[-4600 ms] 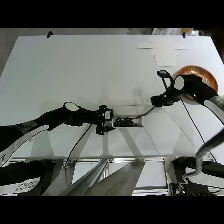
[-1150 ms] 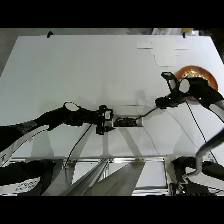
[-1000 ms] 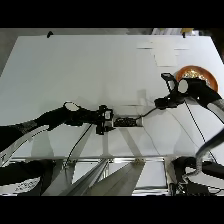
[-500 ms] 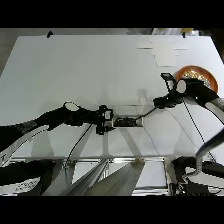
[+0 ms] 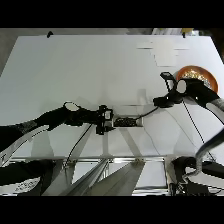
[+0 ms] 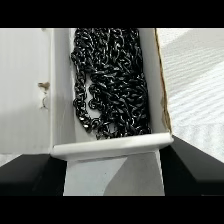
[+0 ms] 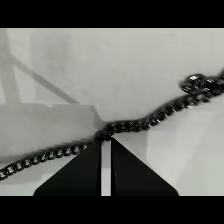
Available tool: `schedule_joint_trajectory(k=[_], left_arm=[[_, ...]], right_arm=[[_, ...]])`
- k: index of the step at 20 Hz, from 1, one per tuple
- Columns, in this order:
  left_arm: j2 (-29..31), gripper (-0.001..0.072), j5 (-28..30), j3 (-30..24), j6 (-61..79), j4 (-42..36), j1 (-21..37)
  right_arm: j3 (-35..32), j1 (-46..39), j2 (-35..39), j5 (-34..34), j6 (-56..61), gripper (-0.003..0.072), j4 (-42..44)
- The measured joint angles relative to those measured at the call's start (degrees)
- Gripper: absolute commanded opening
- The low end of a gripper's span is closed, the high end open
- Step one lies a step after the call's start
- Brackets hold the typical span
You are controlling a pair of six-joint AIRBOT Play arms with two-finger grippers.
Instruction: Fold the box and place the chain.
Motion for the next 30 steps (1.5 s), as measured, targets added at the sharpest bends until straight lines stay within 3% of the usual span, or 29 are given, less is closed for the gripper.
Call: schedule_joint_trajectory(k=[7, 9, 12, 14, 19, 25, 26, 27, 28, 30], left_arm=[[0.0, 0.0069, -0.02, 0.0, 0.0, 0.0, -0.02], [0.0, 0.0069, 0.0, 0.0, -0.02, 0.0, -0.02], [0.0, 0.0069, 0.0, 0.0, -0.02, 0.0, 0.0], [0.0, 0.0069, -0.02, 0.0, -0.02, 0.0, -0.02], [0.0, 0.0069, 0.0, 0.0, -0.02, 0.0, 0.0], [0.0, 0.0069, 0.0, 0.0, -0.02, 0.0, 0.0], [0.0, 0.0069, 0.0, 0.0, -0.02, 0.0, 0.0], [0.0, 0.0069, 0.0, 0.0, -0.02, 0.0, 0.0], [0.0, 0.0069, 0.0, 0.0, 0.0, 0.0, 0.0], [0.0, 0.0069, -0.02, 0.0, -0.02, 0.0, -0.02]], right_arm=[[-0.02, 0.72, 7.74, 3.54, -0.92, 0.0017, 2.12], [-0.02, 1.18, 9.18, 3.85, -1.11, 0.0145, 2.43], [-0.42, 1.51, 9.53, 3.5, -1.11, 0.0185, 2.58], [-0.98, 1.62, 9.2, 2.43, -1.07, 0.031, 2.29], [-1.79, 1.66, 5.97, -0.24, -0.33, 0.0342, 2.05], [-1.97, 1.66, 0.63, -1.07, 0.46, 0.0335, 2.05], [-1.95, 1.66, 0.15, -1.14, 0.5, 0.0274, 2.12], [-1.92, 1.68, -0.22, -1.03, 0.52, 0.0095, 1.97], [-1.95, 1.64, -0.5, -0.83, 0.52, 0.0016, 1.51], [-1.97, 1.66, -0.85, -0.31, 0.59, 0.0015, 1.4]])
